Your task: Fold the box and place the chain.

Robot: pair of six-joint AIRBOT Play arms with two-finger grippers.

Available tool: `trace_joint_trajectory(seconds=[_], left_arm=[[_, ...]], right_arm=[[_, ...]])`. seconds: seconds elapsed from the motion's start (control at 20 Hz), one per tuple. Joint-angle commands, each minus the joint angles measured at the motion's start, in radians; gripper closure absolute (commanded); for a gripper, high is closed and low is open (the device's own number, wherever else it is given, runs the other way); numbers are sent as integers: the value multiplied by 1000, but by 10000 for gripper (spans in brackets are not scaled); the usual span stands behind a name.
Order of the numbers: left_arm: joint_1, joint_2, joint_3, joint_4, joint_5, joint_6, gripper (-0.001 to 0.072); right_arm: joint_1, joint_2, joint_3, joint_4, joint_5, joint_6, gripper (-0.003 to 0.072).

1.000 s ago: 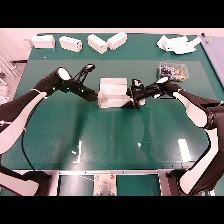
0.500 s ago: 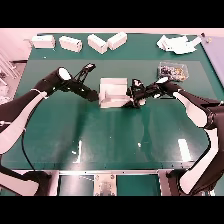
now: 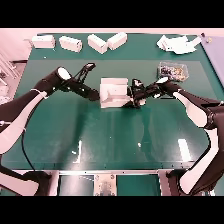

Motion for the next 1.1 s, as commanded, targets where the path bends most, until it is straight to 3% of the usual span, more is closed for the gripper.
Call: trace_joint_trajectory(seconds=[0.0, 1.05], left_arm=[[-1, 1, 2, -32, -2, 3, 411], [26, 0, 0, -82, -27, 56, 410]], right_arm=[[1, 0, 0, 0, -1, 0, 351], [1, 0, 0, 0, -1, 0, 351]])
